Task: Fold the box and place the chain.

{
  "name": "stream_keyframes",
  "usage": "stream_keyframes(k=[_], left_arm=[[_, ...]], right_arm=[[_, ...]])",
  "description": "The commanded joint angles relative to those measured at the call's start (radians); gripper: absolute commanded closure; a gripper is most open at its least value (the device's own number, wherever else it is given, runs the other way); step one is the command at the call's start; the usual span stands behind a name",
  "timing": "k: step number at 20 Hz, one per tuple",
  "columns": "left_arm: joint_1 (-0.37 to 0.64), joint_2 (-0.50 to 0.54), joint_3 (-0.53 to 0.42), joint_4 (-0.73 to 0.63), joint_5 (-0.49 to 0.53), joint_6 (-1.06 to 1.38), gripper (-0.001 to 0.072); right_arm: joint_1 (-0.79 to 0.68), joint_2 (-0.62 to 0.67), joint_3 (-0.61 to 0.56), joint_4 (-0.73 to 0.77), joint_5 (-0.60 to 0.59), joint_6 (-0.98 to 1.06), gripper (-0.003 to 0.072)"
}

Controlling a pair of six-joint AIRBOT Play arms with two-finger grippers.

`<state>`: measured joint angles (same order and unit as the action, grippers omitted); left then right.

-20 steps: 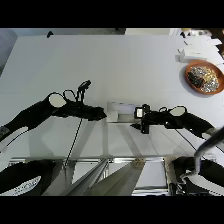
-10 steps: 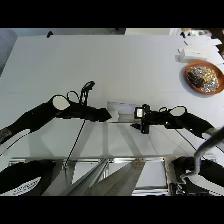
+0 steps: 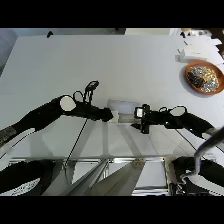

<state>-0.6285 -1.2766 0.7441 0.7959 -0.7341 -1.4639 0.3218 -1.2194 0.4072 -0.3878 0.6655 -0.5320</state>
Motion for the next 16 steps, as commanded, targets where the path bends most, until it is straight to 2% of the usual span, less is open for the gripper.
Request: stream_keyframes(k=[1, 9, 16], left_arm=[[-0.024, -0.016, 0.033, 0.106, -0.006, -0.108, 0.0271], [-0.078, -0.086, 0.135, 0.250, -0.047, -0.307, 0.0271], [-0.113, -0.106, 0.160, 0.356, -0.114, -0.453, 0.0271]], right_arm=[[0.000, 0.001, 0.000, 0.000, 0.001, 0.000, 0.0282], [0.000, 0.001, 0.000, 0.000, 0.001, 0.000, 0.0282], [0.000, 0.001, 0.000, 0.000, 0.001, 0.000, 0.0282]])
